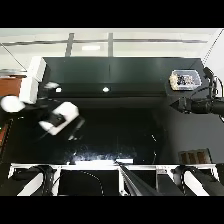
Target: Fold the box and place the chain.
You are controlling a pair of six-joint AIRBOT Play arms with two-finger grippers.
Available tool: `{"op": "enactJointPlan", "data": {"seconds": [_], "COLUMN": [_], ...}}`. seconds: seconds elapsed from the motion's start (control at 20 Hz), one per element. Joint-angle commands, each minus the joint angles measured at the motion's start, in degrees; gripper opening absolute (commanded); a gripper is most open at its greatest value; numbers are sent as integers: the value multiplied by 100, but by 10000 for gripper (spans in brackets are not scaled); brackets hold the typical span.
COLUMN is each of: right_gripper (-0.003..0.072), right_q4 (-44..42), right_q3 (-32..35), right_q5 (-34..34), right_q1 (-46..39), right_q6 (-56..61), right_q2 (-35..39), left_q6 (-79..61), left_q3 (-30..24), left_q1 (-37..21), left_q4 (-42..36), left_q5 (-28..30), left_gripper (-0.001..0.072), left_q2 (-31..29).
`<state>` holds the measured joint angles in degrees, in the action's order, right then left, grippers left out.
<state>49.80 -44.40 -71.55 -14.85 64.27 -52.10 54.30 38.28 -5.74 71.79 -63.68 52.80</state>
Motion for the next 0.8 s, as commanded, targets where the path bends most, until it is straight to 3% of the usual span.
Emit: {"op": "enactJointPlan", "data": {"seconds": [0.0, 0.1, 0.2, 0.35, 0.75], "right_gripper": [24, 25, 25, 25, 25], "right_q4": [-2, -4, -4, -2, -17], "right_q3": [-4, -4, -4, -4, -4], "right_q5": [15, 68, 109, 133, 133], "right_q1": [-4, -4, -4, -4, -4], "right_q6": [-4, -2, -2, -2, 4], "right_q2": [4, 4, 4, 4, 4], "left_q6": [166, 138, 133, -232, -817], "left_q3": [-238, -245, -245, -243, -240], "left_q1": [-2354, -3158, -3587, -3630, -3501], "left_q4": [109, 125, 122, 4, -179], "left_q5": [-369, -219, 354, 1239, 2026], "left_gripper": [331, 332, 331, 331, 331], "left_q2": [-411, -407, -407, -293, 422]}}
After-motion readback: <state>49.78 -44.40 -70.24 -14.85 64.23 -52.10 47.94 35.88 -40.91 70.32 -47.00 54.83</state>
